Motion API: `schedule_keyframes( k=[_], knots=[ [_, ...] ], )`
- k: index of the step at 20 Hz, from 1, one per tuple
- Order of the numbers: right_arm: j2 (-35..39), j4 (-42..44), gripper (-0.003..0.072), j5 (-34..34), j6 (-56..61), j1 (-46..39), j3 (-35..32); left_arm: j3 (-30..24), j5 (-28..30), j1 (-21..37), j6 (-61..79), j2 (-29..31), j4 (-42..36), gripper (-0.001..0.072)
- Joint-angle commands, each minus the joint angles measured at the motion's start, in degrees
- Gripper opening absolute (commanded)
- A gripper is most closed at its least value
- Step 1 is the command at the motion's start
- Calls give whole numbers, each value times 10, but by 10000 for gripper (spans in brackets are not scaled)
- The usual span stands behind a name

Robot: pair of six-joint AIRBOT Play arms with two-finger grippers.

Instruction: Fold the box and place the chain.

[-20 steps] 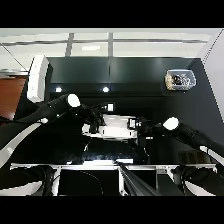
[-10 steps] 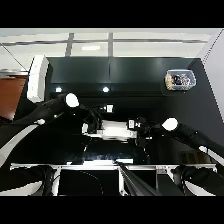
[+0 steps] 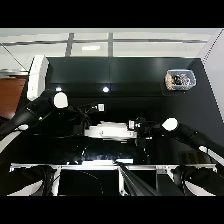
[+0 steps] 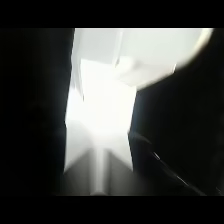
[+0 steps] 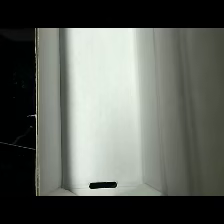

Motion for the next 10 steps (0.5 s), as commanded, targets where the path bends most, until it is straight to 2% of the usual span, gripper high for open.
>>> schedule_keyframes(
  k=[1,3,7,10],
  knots=[
    [0,-2,566,6,-3,0,0,0,-76,2,-93,14,21,26],
    [0,-2,567,6,-3,0,0,0,-97,2,-134,17,-34,25],
    [0,-2,567,6,-3,0,0,-1,-90,2,-155,33,-194,25],
    [0,-2,567,6,-3,0,0,-17,-18,2,-194,33,-261,25]
  ],
)
